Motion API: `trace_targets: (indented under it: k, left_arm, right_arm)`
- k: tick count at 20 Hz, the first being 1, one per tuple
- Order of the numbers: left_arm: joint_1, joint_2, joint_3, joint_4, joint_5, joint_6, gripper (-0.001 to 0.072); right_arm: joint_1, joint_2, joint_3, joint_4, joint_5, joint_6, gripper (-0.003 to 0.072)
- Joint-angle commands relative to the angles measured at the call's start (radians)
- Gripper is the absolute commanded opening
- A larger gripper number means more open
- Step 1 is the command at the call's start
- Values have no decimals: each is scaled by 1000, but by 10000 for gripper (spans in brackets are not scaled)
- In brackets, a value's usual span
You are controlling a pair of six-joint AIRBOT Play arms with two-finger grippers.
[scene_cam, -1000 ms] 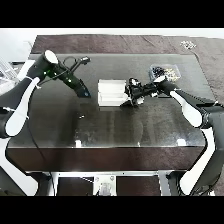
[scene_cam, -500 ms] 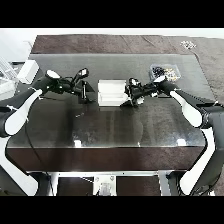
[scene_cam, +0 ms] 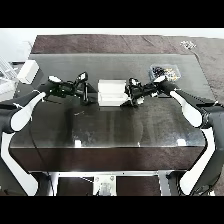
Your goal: Fold the box and place the chain.
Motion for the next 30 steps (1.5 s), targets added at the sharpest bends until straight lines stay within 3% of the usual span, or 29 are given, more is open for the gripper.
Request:
trace_targets:
  k: [1, 13, 30]
  left_arm:
    - [0, -6, 0, -22, -26, 14, 720]
    - [16, -20, 0, 24, -38, 13, 720]
    - [-2, -20, 3, -9, -58, 3, 720]
  right_arm:
    - [0, 0, 0, 0, -1, 0, 583]
    - [0, 0, 0, 1, -1, 0, 583]
    - [0, 0, 0, 0, -1, 0, 583]
